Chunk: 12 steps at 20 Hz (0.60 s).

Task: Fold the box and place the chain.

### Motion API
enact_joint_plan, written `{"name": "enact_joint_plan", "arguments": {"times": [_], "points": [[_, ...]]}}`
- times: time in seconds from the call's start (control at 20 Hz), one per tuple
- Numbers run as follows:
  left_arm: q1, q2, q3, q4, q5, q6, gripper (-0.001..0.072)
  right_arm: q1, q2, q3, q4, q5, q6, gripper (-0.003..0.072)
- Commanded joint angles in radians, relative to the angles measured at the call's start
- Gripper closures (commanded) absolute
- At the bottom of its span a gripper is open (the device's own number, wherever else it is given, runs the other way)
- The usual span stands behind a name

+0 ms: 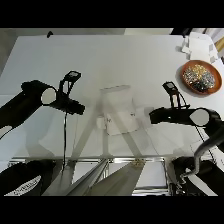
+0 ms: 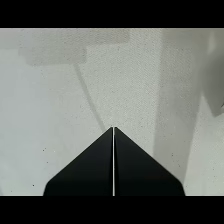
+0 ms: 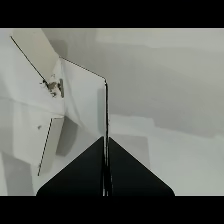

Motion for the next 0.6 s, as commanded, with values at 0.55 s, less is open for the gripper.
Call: {"name": "enact_joint_plan", "arguments": {"times": [0.55], "points": [[0.0,0.0,0.0,0.0,0.0,0.0,0.0701,0.093,0.002,-0.027,-0.013,-0.089,0.074,0.0673]]}}
